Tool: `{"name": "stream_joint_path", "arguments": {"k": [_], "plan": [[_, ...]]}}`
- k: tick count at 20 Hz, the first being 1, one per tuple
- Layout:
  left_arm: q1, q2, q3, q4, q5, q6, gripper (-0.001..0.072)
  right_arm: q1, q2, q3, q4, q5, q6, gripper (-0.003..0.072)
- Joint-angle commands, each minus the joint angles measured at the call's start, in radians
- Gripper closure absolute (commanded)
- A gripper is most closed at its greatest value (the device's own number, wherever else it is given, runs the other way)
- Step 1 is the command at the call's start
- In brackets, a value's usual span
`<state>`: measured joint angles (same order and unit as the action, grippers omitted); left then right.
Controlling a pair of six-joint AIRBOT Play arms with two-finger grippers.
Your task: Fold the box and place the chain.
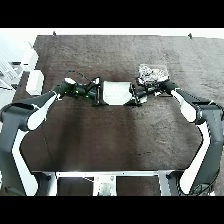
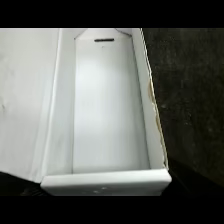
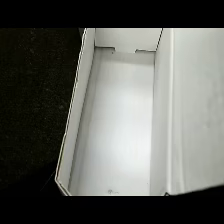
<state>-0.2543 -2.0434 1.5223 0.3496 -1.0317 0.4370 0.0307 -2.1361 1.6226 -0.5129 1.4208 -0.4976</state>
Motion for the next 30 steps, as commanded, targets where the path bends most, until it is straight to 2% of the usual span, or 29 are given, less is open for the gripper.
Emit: {"name": "stream_joint_path", "arguments": {"k": [1,23,24,25,26,30], "plan": [[0.001,-0.001,0.001,-0.027,-0.001,0.017,-0.0001,0.001,0.000,0.000,0.000,0.002,-0.001,0.0138],[-0.022,-0.018,0.002,-0.017,0.029,0.053,0.0010,0.001,0.000,0.000,0.000,0.002,-0.001,0.0138],[-0.022,-0.018,0.002,-0.017,0.030,0.053,0.0033,0.001,0.000,0.000,0.000,0.002,-0.001,0.0138],[-0.022,-0.018,0.002,-0.017,0.031,0.053,0.0226,0.001,0.000,0.000,0.000,0.002,-0.001,0.0138],[-0.022,-0.018,0.002,-0.017,0.030,0.054,0.0307,0.001,0.000,0.000,0.000,0.002,-0.001,0.0138],[-0.022,-0.018,0.002,-0.017,0.031,0.053,0.0305,0.001,0.000,0.000,0.000,0.002,-0.001,0.0138]]}}
